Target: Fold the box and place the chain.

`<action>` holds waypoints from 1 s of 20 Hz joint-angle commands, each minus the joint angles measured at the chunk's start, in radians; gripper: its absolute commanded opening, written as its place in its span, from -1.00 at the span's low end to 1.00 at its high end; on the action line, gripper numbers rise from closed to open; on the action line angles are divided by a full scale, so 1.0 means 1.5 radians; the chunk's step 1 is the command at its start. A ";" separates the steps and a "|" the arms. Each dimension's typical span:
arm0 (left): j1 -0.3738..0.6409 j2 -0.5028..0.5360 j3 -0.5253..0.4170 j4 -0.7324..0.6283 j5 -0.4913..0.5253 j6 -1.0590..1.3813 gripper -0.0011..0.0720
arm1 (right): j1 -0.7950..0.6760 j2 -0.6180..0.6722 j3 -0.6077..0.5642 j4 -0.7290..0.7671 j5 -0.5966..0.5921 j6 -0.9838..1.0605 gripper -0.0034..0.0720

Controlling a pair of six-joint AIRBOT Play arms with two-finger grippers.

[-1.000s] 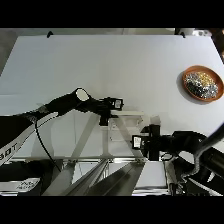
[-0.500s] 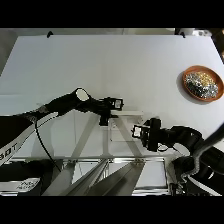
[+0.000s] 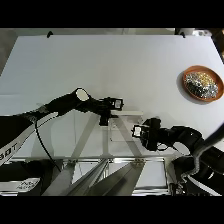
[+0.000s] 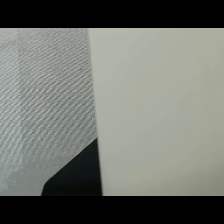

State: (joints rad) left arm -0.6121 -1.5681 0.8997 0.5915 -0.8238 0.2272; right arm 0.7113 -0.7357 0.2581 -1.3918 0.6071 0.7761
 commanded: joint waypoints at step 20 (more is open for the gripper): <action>0.000 0.000 0.000 0.000 0.000 0.000 -0.94 | -0.001 0.073 -0.039 0.051 -0.002 -0.038 0.85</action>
State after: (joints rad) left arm -0.6121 -1.5681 0.8997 0.5915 -0.8238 0.2276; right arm 0.7109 -0.6445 0.1997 -1.3117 0.5747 0.7341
